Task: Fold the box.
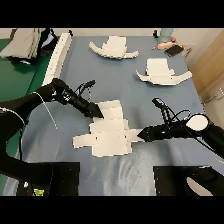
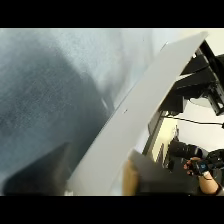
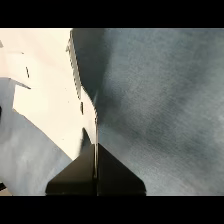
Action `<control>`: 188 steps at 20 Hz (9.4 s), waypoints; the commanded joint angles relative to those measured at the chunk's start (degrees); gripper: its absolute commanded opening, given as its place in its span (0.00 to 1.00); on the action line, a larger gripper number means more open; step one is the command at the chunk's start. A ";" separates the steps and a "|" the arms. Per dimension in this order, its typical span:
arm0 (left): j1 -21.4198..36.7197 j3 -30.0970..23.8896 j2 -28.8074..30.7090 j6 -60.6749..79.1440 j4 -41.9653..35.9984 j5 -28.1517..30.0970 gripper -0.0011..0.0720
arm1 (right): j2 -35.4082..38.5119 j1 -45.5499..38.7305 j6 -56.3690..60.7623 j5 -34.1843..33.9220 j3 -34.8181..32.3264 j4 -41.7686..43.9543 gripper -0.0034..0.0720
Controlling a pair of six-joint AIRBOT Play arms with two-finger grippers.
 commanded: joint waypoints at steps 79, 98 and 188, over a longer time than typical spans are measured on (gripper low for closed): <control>-44.61 -32.37 32.76 61.64 -13.35 69.90 0.03 | -1.99 -0.35 43.10 -18.75 6.27 -35.34 0.04; -45.09 -30.14 34.93 69.44 -12.83 74.20 0.03 | -1.99 -0.35 43.12 -18.95 6.27 -35.12 0.04; -36.28 -30.51 29.42 56.85 -9.40 51.17 0.04 | -1.99 -0.33 42.49 -21.03 6.25 -32.79 0.04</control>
